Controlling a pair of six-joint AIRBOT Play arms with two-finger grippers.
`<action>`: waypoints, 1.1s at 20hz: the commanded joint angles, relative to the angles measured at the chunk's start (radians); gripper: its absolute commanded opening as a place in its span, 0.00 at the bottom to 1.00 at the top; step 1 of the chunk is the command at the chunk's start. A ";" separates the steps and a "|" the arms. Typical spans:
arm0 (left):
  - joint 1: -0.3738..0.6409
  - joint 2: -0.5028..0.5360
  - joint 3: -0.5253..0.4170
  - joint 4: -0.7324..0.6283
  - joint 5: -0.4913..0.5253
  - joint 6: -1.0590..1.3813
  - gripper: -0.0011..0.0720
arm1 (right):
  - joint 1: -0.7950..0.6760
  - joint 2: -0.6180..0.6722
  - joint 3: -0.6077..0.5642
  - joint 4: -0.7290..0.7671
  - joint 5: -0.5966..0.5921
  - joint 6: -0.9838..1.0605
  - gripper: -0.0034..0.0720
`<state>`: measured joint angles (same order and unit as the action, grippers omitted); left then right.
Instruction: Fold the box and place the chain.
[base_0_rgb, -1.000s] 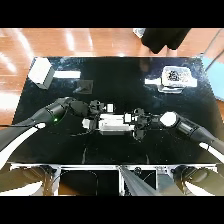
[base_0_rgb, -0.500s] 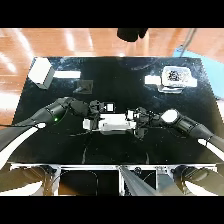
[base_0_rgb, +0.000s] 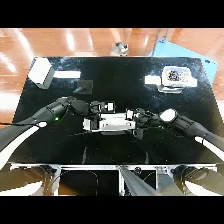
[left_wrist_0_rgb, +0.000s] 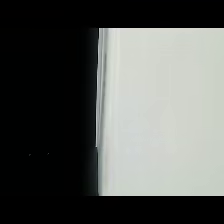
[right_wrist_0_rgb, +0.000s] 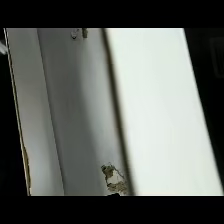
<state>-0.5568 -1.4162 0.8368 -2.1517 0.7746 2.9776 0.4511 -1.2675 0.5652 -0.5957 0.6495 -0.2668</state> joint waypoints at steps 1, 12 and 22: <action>0.000 -0.002 0.000 -0.003 0.006 0.000 0.04 | 0.000 -0.014 0.000 0.005 0.000 -0.004 0.98; 0.000 -0.002 0.000 -0.003 0.006 0.000 0.04 | 0.000 -0.014 0.000 0.005 0.001 -0.008 0.77; 0.000 -0.002 0.000 -0.007 0.006 -0.001 0.04 | 0.000 -0.014 0.000 0.005 0.001 -0.007 0.77</action>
<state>-0.5568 -1.4178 0.8368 -2.1567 0.7818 2.9772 0.4511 -1.2804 0.5655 -0.5915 0.6510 -0.2745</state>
